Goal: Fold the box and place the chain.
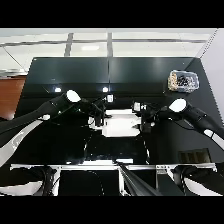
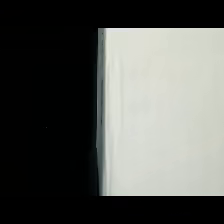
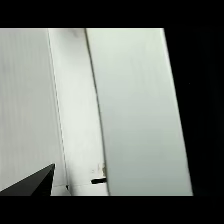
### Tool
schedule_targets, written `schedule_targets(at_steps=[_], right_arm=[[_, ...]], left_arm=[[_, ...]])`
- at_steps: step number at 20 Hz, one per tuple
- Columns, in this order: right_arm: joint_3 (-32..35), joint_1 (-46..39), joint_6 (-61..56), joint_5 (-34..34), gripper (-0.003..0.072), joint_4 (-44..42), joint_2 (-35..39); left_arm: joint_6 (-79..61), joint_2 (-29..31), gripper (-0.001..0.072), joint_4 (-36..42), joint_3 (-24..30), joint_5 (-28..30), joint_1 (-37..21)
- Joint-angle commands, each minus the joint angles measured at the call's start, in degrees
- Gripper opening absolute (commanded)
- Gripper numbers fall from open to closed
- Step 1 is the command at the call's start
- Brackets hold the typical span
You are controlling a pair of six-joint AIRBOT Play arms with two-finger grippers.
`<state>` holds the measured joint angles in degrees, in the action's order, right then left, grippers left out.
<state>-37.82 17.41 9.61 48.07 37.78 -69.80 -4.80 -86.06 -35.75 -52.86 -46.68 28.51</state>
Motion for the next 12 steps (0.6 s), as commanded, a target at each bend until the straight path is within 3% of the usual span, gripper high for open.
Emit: schedule_targets(at_steps=[1, 4, 9, 12], right_arm=[[1.1, 1.1, 3.3, -1.4, 0.0682, -0.8, -0.9], [1.0, -0.7, 1.9, -1.3, 0.0682, 3.9, 0.5], [1.0, -3.0, -15.3, 4.9, 0.0682, 18.6, 8.2], [3.3, -1.1, -17.7, 9.0, 0.0682, 14.9, 8.0]], left_arm=[[0.0, 0.0, 0.0030, -0.1, 0.0, -0.2, 0.0], [0.1, 0.0, 0.0030, 0.0, 0.0, -0.3, 0.0], [0.1, 0.0, 0.0030, 0.0, 0.0, -0.3, 0.0], [0.1, 0.0, 0.0030, 0.0, 0.0, -0.2, 0.0]])
